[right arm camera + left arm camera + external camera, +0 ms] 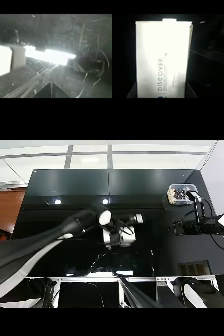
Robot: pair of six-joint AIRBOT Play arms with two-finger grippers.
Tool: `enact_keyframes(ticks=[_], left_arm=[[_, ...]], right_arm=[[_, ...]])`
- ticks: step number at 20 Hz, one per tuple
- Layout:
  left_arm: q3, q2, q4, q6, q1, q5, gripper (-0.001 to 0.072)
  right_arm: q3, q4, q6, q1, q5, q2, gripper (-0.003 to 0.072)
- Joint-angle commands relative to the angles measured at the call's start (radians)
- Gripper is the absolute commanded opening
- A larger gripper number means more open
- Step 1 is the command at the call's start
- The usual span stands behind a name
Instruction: Fold the box and place the chain.
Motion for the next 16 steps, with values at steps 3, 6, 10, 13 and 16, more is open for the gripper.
enact_keyframes(ticks=[3, 6, 10, 13, 16], left_arm=[[0.067, 0.170, 0.160, -0.213, 0.283, -0.042, 0.0290], [0.091, 0.204, 0.163, -0.243, 0.583, 0.047, 0.0290], [0.114, 0.122, 0.073, -0.319, 0.943, 0.199, 0.0290], [0.240, -0.049, 0.061, -0.319, 1.109, 0.124, 0.0290], [0.381, -0.221, 0.058, -0.320, 1.172, 0.090, 0.0294]], right_arm=[[0.000, 0.004, 0.020, -0.001, -0.005, 0.000, 0.0016], [0.000, 0.005, 0.021, -0.001, -0.019, 0.000, 0.0016], [0.000, 0.035, 0.021, -0.001, -0.029, 0.000, 0.0016], [0.000, 0.062, 0.020, -0.001, -0.039, 0.001, 0.0016], [0.000, 0.087, 0.021, 0.000, -0.045, 0.001, 0.0016]])
